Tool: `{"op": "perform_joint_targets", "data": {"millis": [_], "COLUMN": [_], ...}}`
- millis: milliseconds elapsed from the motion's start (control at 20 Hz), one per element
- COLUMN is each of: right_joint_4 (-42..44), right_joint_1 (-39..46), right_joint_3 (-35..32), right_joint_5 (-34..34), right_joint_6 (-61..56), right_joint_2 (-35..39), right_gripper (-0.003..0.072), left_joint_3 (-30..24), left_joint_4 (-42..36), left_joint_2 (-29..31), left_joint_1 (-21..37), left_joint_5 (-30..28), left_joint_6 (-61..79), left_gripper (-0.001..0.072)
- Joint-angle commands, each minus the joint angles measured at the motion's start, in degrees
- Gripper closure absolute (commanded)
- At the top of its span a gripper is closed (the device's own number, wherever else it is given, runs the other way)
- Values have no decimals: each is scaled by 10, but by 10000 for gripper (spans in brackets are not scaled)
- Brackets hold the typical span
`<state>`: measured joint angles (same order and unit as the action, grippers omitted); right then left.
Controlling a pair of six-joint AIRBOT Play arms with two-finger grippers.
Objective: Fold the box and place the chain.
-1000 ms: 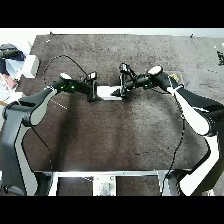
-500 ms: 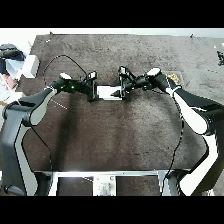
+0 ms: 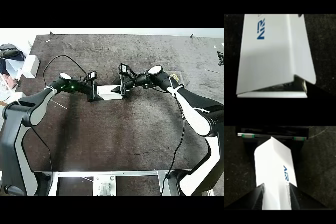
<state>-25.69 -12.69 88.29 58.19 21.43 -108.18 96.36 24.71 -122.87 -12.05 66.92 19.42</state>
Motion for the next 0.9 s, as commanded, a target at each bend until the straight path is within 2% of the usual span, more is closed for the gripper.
{"op": "perform_joint_targets", "data": {"millis": [0, 300, 350, 400, 450, 850], "right_joint_4": [0, 0, 0, 0, 0, 0], "right_joint_1": [0, 0, 0, 0, 0, 0], "right_joint_3": [0, 0, 0, 0, 0, 0], "right_joint_5": [-2, -2, -2, -2, -2, -33], "right_joint_6": [0, 0, 0, 0, 0, 0], "right_joint_2": [1, 1, 1, 1, 1, 1], "right_gripper": [351, 355, 464, 472, 454, 455], "left_joint_3": [0, 0, 0, 0, 0, 0], "left_joint_4": [1, 1, 1, 1, 1, 1], "left_joint_2": [0, 0, 0, 0, 0, 0], "left_joint_1": [0, 0, 0, 0, 0, 0], "left_joint_5": [2, 2, 2, 2, 2, 2], "left_joint_6": [1, 1, 1, 1, 1, 1], "left_gripper": [306, 306, 306, 306, 306, 306]}}
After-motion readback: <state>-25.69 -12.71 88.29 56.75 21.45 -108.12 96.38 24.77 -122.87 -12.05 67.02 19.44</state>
